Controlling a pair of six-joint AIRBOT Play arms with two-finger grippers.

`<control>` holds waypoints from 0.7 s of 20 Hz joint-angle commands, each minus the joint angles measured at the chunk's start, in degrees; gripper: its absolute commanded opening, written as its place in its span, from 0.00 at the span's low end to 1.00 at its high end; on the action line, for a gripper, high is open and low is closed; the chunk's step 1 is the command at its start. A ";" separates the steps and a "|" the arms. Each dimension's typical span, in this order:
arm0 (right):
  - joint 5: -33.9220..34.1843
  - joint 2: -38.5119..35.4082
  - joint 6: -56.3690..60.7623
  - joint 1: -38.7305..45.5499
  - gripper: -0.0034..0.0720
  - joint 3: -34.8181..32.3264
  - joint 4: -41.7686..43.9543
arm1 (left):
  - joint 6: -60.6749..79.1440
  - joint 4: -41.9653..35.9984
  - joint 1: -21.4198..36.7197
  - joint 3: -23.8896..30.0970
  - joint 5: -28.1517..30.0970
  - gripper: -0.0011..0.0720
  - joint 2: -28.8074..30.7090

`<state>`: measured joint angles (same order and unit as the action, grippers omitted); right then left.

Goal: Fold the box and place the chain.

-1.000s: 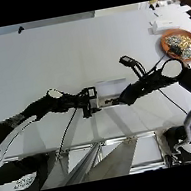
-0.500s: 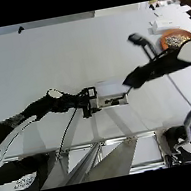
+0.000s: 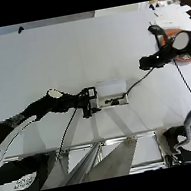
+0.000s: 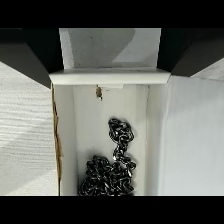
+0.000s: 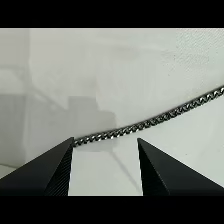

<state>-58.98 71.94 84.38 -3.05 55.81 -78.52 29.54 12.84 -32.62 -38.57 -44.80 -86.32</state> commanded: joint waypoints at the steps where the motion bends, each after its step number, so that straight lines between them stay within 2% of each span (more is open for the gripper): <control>1: 0.92 6.40 1.44 -0.83 0.62 0.11 -4.26 | 0.02 0.00 0.02 -0.02 0.00 0.36 0.02; 5: -0.04 8.92 5.95 -0.81 0.61 0.09 -6.82 | 0.02 0.00 0.02 -0.02 -0.02 0.36 0.04; 7: -0.07 9.03 6.08 -0.81 0.57 0.09 -6.82 | 0.02 0.00 0.02 -0.02 -0.02 0.36 0.04; 14: 0.13 10.40 7.58 -0.81 0.57 0.07 -8.07 | 0.02 0.00 0.02 -0.02 -0.02 0.36 0.04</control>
<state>-58.85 81.56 91.18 -3.79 55.88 -85.89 29.54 12.84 -32.62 -38.57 -44.82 -86.32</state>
